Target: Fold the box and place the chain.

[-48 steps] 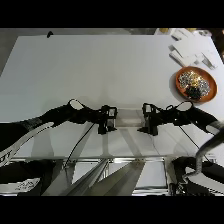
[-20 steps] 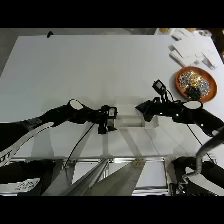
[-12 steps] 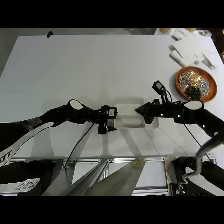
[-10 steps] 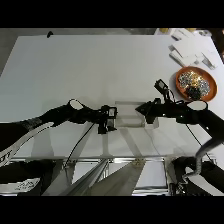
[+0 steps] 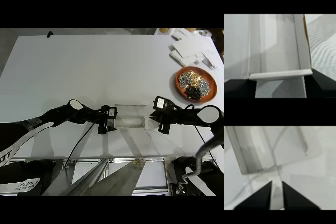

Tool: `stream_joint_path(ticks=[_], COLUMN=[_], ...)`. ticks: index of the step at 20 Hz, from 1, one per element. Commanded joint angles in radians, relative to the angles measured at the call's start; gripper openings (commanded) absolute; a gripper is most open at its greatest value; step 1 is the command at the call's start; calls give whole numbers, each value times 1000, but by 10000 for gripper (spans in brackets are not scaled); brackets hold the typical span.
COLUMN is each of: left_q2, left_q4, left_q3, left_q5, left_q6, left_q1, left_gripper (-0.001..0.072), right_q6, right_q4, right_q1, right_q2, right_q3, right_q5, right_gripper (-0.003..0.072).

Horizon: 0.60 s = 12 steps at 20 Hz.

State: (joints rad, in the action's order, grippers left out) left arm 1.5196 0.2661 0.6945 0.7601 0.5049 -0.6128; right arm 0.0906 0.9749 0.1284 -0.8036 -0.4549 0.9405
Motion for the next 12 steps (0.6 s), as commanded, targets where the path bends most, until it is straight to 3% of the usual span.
stream_joint_path(ticks=[1, 3, 5, 12], left_q2=[0, 0, 0, 0], left_q4=[0, 0, 0, 0], left_q3=[-1, -1, -1, -1], left_q5=[0, 0, 0, 0], left_q6=[0, 0, 0, 0], left_q1=[0, 0, 0, 0], left_gripper=[9, 9, 9, 9], right_q6=[-158, -225, -286, -336], right_q4=[115, 79, -17, -113], right_q1=[31, 49, 53, 53], right_q2=[-24, -74, -128, -223], right_q3=[0, 0, 0, 0], right_q5=[9, 9, 8, -20], right_gripper=[300, 281, 169, 169])
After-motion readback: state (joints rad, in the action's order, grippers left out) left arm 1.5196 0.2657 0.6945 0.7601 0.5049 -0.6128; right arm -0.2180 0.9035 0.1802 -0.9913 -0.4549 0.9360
